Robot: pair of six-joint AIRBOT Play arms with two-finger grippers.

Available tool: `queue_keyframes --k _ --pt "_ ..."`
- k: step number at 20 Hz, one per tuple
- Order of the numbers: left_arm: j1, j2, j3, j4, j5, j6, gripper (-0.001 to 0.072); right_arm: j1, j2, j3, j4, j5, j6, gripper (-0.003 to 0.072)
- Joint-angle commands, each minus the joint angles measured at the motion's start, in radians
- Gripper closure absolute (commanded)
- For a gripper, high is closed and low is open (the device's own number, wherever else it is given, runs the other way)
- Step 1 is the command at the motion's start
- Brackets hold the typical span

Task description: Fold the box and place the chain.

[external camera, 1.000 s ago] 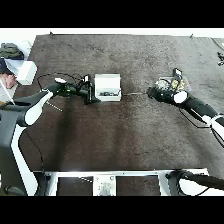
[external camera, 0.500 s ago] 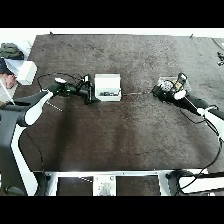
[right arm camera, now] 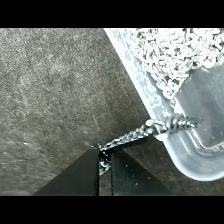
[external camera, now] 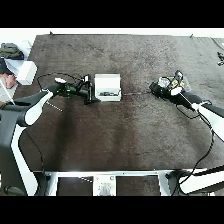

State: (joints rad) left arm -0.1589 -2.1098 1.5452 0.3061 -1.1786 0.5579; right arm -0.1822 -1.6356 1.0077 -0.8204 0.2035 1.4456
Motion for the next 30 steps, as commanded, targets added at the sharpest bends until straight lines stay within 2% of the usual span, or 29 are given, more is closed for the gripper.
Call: queue_keyframes --k 1,4,7,10,14,17,22,26,30 --pt "0.000 0.000 0.000 0.000 0.000 0.000 0.0475 0.027 0.061 0.009 0.017 0.060 -0.024 0.0706" --pt "0.000 0.000 0.000 0.000 0.000 0.000 0.0475 0.115 0.230 0.009 0.017 0.114 -0.108 0.0706" --pt "0.000 0.000 0.000 0.000 0.000 0.000 0.0475 0.240 0.396 0.013 0.016 0.087 -0.145 0.0706" --pt "0.000 0.000 0.000 0.000 0.000 0.000 0.0475 0.354 0.470 0.056 0.013 0.056 -0.153 0.0706" --pt "0.000 0.000 0.000 0.000 0.000 0.000 0.0475 0.476 0.448 0.163 0.013 0.010 -0.192 0.0707" --pt "0.000 0.000 0.000 0.000 0.000 0.000 0.0475 0.516 0.402 0.206 0.013 0.009 -0.193 0.0707" --pt "0.000 0.000 0.000 0.000 0.000 0.000 0.0475 0.531 0.288 0.203 0.008 0.105 -0.194 0.0705" --pt "0.000 0.000 0.000 0.000 0.000 0.000 0.0475 0.528 0.206 0.203 -0.077 0.122 -0.193 0.0705" --pt "0.000 0.000 0.000 0.000 0.000 0.000 0.0475 0.525 0.219 0.203 -0.233 0.127 -0.193 0.0704"
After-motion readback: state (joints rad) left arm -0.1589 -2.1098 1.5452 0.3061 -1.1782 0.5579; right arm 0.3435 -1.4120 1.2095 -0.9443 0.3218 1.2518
